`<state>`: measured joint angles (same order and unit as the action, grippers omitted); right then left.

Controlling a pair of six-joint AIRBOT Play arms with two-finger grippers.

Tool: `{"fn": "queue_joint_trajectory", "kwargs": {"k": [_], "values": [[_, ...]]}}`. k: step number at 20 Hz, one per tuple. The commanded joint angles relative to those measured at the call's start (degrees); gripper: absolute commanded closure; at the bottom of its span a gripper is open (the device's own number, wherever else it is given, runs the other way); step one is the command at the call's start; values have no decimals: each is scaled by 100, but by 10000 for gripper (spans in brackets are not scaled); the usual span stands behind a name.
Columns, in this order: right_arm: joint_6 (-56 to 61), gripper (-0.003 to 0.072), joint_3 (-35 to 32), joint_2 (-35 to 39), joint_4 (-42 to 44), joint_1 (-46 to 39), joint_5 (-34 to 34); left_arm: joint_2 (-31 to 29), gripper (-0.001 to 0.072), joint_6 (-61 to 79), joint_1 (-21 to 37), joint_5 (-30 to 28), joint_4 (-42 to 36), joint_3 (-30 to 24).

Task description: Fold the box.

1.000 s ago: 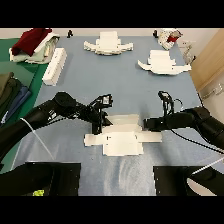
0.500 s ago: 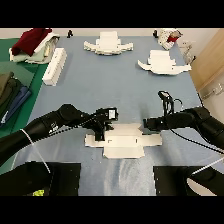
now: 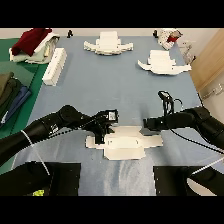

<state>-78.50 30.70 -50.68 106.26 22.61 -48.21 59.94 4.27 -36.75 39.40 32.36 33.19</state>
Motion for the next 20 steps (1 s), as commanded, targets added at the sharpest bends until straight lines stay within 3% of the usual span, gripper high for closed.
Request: {"fn": "queue_joint_trajectory", "kwargs": {"k": [1, 10, 17, 20], "values": [[0, 683, 7, 4, 0, 2, 17, 11, 698, -271, -4, 321, 24, -4], [2, 683, 20, 81, 2, 0, -92, 11, 698, -273, -4, 299, 22, -2], [461, 684, 457, 1012, -55, 92, -2131, 11, 698, -273, -4, 304, 22, -2], [466, 685, 282, 1515, -39, 953, -2588, 11, 698, -273, -4, 306, 22, -2]]}}
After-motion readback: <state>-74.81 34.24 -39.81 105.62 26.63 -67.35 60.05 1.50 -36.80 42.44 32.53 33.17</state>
